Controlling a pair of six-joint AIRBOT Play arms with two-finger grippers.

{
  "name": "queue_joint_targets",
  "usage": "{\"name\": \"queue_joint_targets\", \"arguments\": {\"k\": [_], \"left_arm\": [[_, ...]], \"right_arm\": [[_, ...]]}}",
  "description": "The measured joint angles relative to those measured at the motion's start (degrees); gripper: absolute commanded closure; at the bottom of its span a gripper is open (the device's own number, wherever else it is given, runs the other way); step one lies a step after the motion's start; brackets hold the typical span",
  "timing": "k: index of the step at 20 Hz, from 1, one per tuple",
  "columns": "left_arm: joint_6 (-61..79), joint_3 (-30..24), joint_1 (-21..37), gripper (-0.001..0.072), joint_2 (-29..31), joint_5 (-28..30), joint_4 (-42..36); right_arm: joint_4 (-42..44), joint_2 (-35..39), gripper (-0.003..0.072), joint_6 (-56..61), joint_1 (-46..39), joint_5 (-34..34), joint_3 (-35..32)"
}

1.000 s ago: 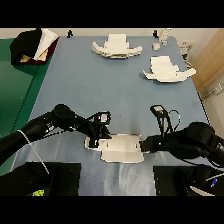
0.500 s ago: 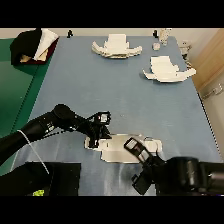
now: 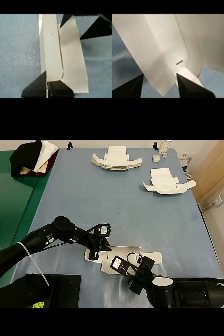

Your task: Fold the box.

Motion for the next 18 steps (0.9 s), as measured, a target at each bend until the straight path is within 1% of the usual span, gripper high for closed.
{"name": "queue_joint_targets", "arguments": {"k": [3, 5, 8, 12, 13, 14, 18], "left_arm": [[0.0, 0.0, 0.0, 0.0695, 0.0, 0.0, 0.0], [0.0, 0.0, 0.0, 0.0695, 0.0, 0.0, 0.0], [0.0, 0.0, 0.0, 0.0695, 0.0, 0.1, 0.0], [0.0, 0.0, 0.0, 0.0695, 0.0, 0.1, 0.0], [0.0, 0.0, 0.0, 0.0695, 0.0, 0.0, 0.0], [0.0, 0.0, 0.0, 0.0695, 0.0, 0.1, 0.0], [0.0, 0.0, 0.0, 0.0695, 0.0, 0.1, 0.0]], "right_arm": [[-3.1, -0.7, 0.0102, 1.0, -1.6, 0.4, 0.0], [-4.2, -0.4, 0.0102, 2.0, -2.1, 0.4, 0.0], [-4.9, 1.5, 0.0100, 4.4, -2.5, -0.2, 0.0], [-5.3, 4.7, 0.0094, 8.2, -2.8, -2.7, 0.0], [-5.3, 5.1, 0.0060, 8.9, -2.8, -3.3, 0.0], [-5.3, 5.4, -0.0034, 9.4, -2.8, -4.0, 0.0], [-5.3, 5.9, -0.0034, 10.6, -2.8, -4.8, 0.0]]}}
